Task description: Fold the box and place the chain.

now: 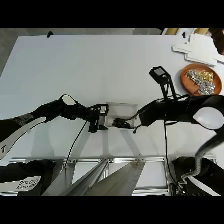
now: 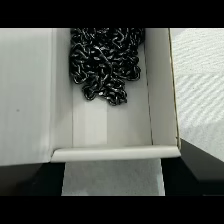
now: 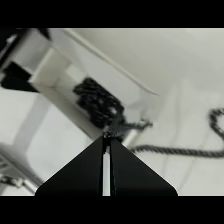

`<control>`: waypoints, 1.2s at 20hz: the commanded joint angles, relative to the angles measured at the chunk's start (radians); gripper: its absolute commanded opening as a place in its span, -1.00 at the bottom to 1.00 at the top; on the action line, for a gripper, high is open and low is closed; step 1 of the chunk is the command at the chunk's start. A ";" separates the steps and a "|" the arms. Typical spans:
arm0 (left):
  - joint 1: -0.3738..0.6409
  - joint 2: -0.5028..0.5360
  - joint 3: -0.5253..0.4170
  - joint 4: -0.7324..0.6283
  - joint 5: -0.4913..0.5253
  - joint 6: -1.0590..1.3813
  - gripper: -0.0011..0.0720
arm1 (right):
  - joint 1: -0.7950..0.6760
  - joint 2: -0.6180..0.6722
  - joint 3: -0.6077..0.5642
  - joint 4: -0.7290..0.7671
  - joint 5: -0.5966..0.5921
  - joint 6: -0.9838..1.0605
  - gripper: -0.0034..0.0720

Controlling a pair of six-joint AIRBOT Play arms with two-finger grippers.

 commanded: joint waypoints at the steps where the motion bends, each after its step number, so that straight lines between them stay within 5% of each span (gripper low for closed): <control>1: 0.000 0.001 0.001 0.000 0.000 0.000 -0.55 | 0.137 0.021 0.001 0.016 -0.129 -0.003 -0.86; 8: 0.000 0.001 0.001 0.000 0.000 0.000 -0.55 | 0.241 0.021 0.001 0.038 -0.366 -0.004 -0.86; 24: 0.000 0.001 0.001 0.000 0.000 0.000 -0.55 | 0.240 -0.182 0.001 -0.042 -0.252 0.037 -0.86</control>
